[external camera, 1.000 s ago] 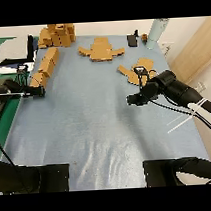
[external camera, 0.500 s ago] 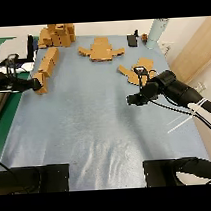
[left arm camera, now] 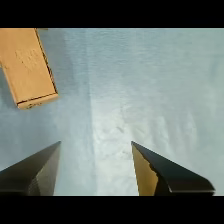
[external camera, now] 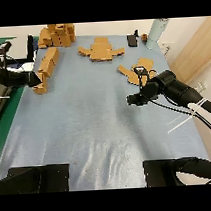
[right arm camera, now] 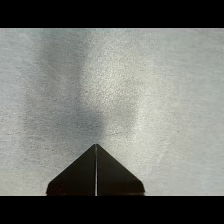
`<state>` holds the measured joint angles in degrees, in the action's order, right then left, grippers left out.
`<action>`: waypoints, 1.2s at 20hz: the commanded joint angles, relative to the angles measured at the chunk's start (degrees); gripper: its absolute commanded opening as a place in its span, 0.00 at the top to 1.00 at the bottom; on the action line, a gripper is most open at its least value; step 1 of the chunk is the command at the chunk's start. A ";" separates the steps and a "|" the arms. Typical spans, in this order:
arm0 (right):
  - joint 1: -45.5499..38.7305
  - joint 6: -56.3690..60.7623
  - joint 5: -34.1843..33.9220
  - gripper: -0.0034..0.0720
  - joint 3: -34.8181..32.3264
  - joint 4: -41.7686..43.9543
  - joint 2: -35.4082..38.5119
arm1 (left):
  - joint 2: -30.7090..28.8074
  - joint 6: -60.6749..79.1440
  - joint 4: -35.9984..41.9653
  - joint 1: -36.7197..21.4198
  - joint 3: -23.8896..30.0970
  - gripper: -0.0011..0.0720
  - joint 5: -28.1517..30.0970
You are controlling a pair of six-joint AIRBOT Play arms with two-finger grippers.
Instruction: Fold the box.
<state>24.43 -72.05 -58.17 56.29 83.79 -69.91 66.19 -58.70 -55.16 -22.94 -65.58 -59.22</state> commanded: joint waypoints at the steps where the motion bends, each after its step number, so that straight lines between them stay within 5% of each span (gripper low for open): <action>1: -0.02 0.02 0.04 0.95 0.04 0.00 -0.02 | -2.40 -5.86 3.48 0.13 -0.07 0.68 -8.66; 2: -0.02 0.02 0.04 0.95 0.04 0.02 -0.02 | -2.40 -4.72 5.92 0.22 -0.07 0.97 -12.07; 6: -0.02 0.02 0.02 0.95 0.04 0.02 -0.02 | -3.21 -5.27 5.53 8.61 0.11 0.97 -17.90; 10: -0.02 0.02 0.02 0.95 0.04 0.02 -0.02 | -6.73 -7.80 2.27 26.12 2.62 0.97 -7.85; 15: -0.02 0.02 0.02 0.95 0.04 0.00 -0.02 | -6.78 -11.87 -0.09 42.64 11.93 0.97 1.68; 18: -0.02 0.02 0.04 0.95 0.04 0.00 -0.02 | -5.77 -11.82 -0.15 47.01 15.32 0.96 6.32; 24: -0.02 0.02 0.02 0.95 0.04 0.00 -0.02 | -5.01 -11.80 0.22 47.95 15.45 0.96 5.86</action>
<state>24.43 -72.05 -58.15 56.29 83.79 -69.91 60.99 -70.35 -55.00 24.10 -50.63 -54.35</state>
